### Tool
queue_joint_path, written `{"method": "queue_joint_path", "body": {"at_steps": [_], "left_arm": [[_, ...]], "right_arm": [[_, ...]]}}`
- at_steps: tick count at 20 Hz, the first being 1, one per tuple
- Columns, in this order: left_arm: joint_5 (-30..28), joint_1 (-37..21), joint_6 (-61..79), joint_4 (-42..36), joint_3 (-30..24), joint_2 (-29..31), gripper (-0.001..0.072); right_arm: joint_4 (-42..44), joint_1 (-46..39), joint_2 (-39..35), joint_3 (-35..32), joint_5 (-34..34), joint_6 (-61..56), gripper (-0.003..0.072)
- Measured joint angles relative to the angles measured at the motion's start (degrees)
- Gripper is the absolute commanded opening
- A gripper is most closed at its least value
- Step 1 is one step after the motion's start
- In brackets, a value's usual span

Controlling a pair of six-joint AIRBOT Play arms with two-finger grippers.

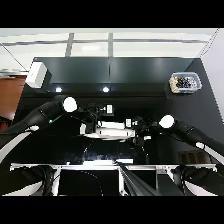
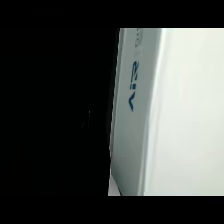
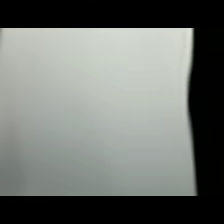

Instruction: Fold the box and place the chain.

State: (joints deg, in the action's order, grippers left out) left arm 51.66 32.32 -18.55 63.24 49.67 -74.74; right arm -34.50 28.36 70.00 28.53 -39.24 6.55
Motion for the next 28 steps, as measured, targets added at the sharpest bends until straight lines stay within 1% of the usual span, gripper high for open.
{"method": "queue_joint_path", "body": {"at_steps": [2, 3, 4, 8, 9, 10, 11, 13, 15, 17, 19, 22, 24, 26, 28], "left_arm": [[1.6, -1.84, -4.17, 2.93, 1.05, 0.81, 0.0567], [3.3, -3.23, -5.75, 3.87, 1.38, 1.6, 0.0568], [4.33, -4.79, -6.97, 4.37, 1.62, 2.58, 0.058], [8.39, -13.49, -12.13, 6.01, 2.03, 8.33, 0.0574], [9.7, -15.93, -14.14, 6.05, 2.1, 9.9, 0.0462], [11.08, -18.18, -16.68, 6.23, 2.14, 11.21, 0.0096], [12.57, -20.24, -19.45, 6.36, 2.14, 12.28, 0.0024], [17.27, -23.58, -24.81, 6.25, 2.05, 13.84, 0.0023], [20.98, -25.42, -29.31, 4.96, 1.22, 14.6, 0.0023], [24.17, -26.36, -32.2, 0.59, -0.7, 15.02, 0.0023], [25.46, -26.84, -33.79, -5.84, -3.85, 15.26, 0.0023], [25.35, -26.95, -34.23, -15.87, -9.42, 15.41, 0.0022], [24.26, -25.73, -33.35, -20.61, -12.81, 15.43, 0.0023], [21.88, -22.8, -32.35, -23.93, -15.19, 15.43, 0.0023], [18.05, -18.91, -31.19, -27.43, -16.39, 15.26, 0.0023]], "right_arm": [[0.0, 0.0, 0.0, 0.0, 0.02, -0.02, 0.0438], [0.02, 0.0, 0.0, 0.0, 0.02, -0.07, 0.0438], [0.02, 0.0, 0.0, 0.0, 0.02, -0.09, 0.0438], [0.02, -0.04, 0.0, 0.0, 0.07, -0.07, 0.0438], [0.02, -0.04, 0.0, 0.0, 0.07, -0.07, 0.0438], [0.02, -0.04, 0.0, 0.0, 0.09, -0.07, 0.0438], [0.02, -0.04, 0.0, 0.0, 0.09, -0.07, 0.0438], [0.02, -0.04, 0.0, 0.0, 0.09, -0.07, 0.0438], [0.02, -0.07, 0.0, 0.0, 0.09, -0.09, 0.0438], [0.02, -0.04, 0.0, 0.0, 0.09, -0.07, 0.0438], [0.02, -0.04, 0.0, 0.0, 0.09, -0.07, 0.0438], [0.02, -0.04, 0.0, 0.0, 0.09, -0.07, 0.0438], [0.04, -0.04, 0.0, 0.0, 0.11, -0.07, 0.0438], [0.02, -0.04, 0.0, 0.0, 0.09, -0.07, 0.0438], [0.02, -0.04, 0.0, 0.0, 0.11, -0.09, 0.0438]]}}
